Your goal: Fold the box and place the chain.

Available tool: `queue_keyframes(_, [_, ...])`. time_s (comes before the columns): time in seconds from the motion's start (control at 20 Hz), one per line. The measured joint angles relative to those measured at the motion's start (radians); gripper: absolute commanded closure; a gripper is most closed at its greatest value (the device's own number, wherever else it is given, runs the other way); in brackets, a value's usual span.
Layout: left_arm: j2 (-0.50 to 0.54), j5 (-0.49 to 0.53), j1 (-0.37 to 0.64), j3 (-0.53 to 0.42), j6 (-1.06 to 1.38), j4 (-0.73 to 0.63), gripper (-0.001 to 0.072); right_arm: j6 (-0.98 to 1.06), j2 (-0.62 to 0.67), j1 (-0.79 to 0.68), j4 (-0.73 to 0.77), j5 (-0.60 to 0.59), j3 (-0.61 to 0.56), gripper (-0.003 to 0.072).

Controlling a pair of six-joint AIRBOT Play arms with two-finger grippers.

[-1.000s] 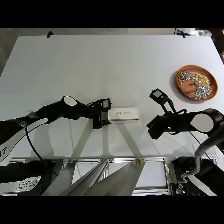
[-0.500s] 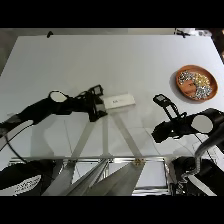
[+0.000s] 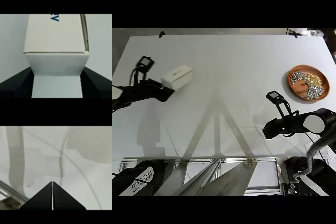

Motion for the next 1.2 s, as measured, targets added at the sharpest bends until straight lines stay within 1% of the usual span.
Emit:
queue_keyframes(0.15, [0.011,-0.024,0.134,0.000,-0.116,0.109,0.0708,0.000,0.000,0.000,0.000,-0.011,0.000,0.0677])
queue_keyframes(0.3, [0.016,-0.047,0.227,0.000,-0.238,0.242,0.0707,0.000,0.000,0.000,0.000,-0.028,0.000,0.0677])
queue_keyframes(0.5, [0.012,-0.091,0.280,0.001,-0.327,0.348,0.0707,0.000,0.000,0.000,0.000,-0.051,0.000,0.0677])
queue_keyframes(0.65, [-0.021,-0.159,0.292,0.001,-0.353,0.391,0.0705,0.000,0.000,0.000,0.000,-0.059,0.000,0.0677])
queue_keyframes(0.75, [-0.051,-0.219,0.296,0.001,-0.359,0.411,0.0670,0.000,0.000,0.000,0.000,-0.060,0.000,0.0677])
queue_keyframes(0.8, [-0.063,-0.246,0.297,0.001,-0.361,0.418,0.0558,0.000,0.000,0.000,0.000,-0.059,0.000,0.0676])
queue_keyframes(0.85, [-0.073,-0.277,0.298,0.001,-0.362,0.423,0.0373,0.000,0.000,0.000,0.000,-0.054,0.000,0.0675])
queue_keyframes(0.95, [-0.084,-0.314,0.299,0.001,-0.365,0.426,0.0130,0.001,0.000,0.000,0.001,-0.045,0.000,0.0667])
queue_keyframes(1.0, [-0.088,-0.336,0.299,0.002,-0.366,0.434,0.0037,0.006,0.000,0.000,0.001,-0.040,0.000,0.0598])
queue_keyframes(1.05, [-0.091,-0.379,0.299,0.000,-0.366,0.440,0.0015,0.012,0.000,0.000,0.001,-0.037,0.000,0.0502])
queue_keyframes(1.1, [-0.092,-0.377,0.299,0.001,-0.367,0.438,0.0015,0.017,0.000,0.000,0.001,-0.032,0.000,0.0432])
queue_keyframes(1.2, [-0.093,-0.415,0.299,0.001,-0.369,0.440,0.0015,0.024,0.000,0.000,0.002,-0.027,0.000,0.0351])
